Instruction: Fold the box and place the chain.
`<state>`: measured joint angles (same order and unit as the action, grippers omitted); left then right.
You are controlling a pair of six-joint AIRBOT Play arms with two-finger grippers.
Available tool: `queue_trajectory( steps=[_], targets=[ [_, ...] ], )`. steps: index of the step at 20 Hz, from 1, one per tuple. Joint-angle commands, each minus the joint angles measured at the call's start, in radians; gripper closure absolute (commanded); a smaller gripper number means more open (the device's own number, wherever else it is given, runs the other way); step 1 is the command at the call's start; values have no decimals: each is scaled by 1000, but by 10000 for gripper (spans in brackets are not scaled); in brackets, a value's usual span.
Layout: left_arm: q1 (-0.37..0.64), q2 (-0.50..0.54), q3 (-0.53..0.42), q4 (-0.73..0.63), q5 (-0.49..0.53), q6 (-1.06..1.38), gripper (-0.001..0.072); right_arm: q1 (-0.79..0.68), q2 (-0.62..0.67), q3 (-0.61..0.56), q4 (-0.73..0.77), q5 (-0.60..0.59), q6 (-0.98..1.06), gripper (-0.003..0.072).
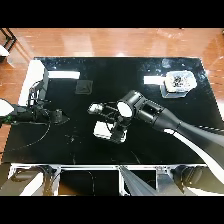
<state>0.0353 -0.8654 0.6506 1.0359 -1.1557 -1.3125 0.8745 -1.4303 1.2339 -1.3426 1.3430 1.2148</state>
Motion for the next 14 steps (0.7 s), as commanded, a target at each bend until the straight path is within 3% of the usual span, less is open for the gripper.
queue_trajectory(
  steps=[1,6,7,8,9,11,14],
  targets=[
    [0,-1,0,0,0,0,139,0,26,0,7,12,42,456],
    [0,-1,0,0,0,0,139,-36,114,0,8,50,172,459],
    [0,-1,0,0,1,0,139,-64,142,0,8,75,246,591],
    [0,-1,0,0,1,0,139,-98,178,-13,15,90,319,665],
    [0,-1,0,0,2,0,139,-133,224,-50,58,75,353,666],
    [0,-1,0,-1,9,0,139,-211,350,-205,216,-84,430,665],
    [-2,-1,0,-12,36,0,139,-261,503,-504,537,-486,552,665]
  ],
)
